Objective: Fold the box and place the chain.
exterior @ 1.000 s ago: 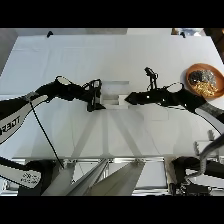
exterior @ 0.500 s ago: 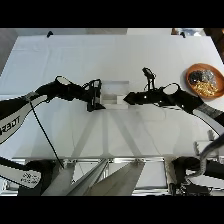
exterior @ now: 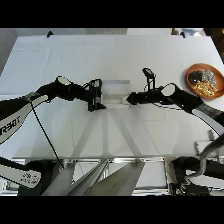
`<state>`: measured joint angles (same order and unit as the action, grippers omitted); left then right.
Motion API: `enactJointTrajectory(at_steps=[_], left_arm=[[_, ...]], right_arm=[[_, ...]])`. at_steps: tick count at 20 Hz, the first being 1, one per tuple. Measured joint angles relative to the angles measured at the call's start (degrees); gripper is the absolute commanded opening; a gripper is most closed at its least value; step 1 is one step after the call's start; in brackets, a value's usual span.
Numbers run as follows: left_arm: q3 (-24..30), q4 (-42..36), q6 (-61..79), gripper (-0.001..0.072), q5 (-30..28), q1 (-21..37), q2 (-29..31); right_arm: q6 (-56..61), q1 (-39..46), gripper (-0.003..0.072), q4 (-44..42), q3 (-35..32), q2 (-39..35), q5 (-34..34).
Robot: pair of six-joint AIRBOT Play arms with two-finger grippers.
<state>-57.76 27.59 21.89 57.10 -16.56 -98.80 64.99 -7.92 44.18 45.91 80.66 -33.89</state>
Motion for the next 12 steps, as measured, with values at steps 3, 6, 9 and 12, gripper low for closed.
enactJointTrajectory(at_steps=[3,6,9,12], left_arm=[[0.0,0.3,0.1,0.0145,0.1,0.0,0.0],[0.0,0.5,0.3,0.0145,0.3,0.0,0.0],[0.0,0.5,0.3,0.0145,0.3,0.0,0.0],[0.0,0.4,0.2,0.0145,0.3,0.0,0.0]], right_arm=[[5.1,-1.1,0.0317,6.4,2.6,0.0,-0.4],[11.3,-3.9,0.0317,15.2,6.0,0.0,-2.2],[15.1,-6.9,0.0314,19.8,8.6,0.0,-4.1],[21.3,-9.6,0.0313,26.0,10.3,0.7,-6.3]])
